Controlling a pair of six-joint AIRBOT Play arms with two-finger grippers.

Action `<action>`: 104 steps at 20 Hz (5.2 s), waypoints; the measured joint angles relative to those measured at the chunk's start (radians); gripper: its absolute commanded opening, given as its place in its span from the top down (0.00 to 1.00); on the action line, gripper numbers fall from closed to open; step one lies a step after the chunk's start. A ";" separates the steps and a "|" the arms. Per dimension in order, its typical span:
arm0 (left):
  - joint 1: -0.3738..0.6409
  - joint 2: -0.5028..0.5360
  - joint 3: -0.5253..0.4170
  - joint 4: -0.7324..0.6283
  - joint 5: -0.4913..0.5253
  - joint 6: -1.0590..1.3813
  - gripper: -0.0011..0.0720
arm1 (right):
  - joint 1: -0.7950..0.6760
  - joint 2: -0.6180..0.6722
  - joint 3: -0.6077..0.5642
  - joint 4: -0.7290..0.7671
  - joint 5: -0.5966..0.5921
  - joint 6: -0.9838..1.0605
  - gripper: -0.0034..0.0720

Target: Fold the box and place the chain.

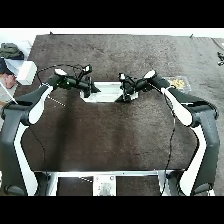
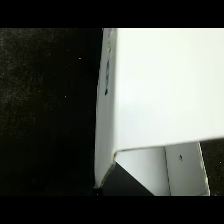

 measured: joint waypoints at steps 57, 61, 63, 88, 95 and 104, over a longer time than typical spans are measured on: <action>-0.024 0.541 -0.532 0.005 0.133 -0.018 0.97 | 0.000 0.000 0.000 0.000 -0.004 0.000 0.59; -0.078 0.508 -0.561 -0.022 0.241 -0.051 0.97 | 0.000 0.000 0.000 0.000 -0.004 0.000 0.59; -0.090 0.473 -0.527 -0.036 0.272 -0.073 0.97 | 0.000 0.000 0.000 0.000 -0.004 0.000 0.59; -0.080 0.207 -0.214 0.064 0.393 -0.272 0.97 | -0.002 -0.001 -0.001 0.000 -0.003 0.001 0.59; -0.080 0.193 -0.189 0.125 0.378 -0.282 0.97 | -0.002 -0.001 0.000 0.000 -0.004 0.000 0.59; -0.059 0.214 -0.014 0.205 0.200 -0.288 0.98 | -0.001 -0.001 0.000 0.000 -0.005 -0.002 0.59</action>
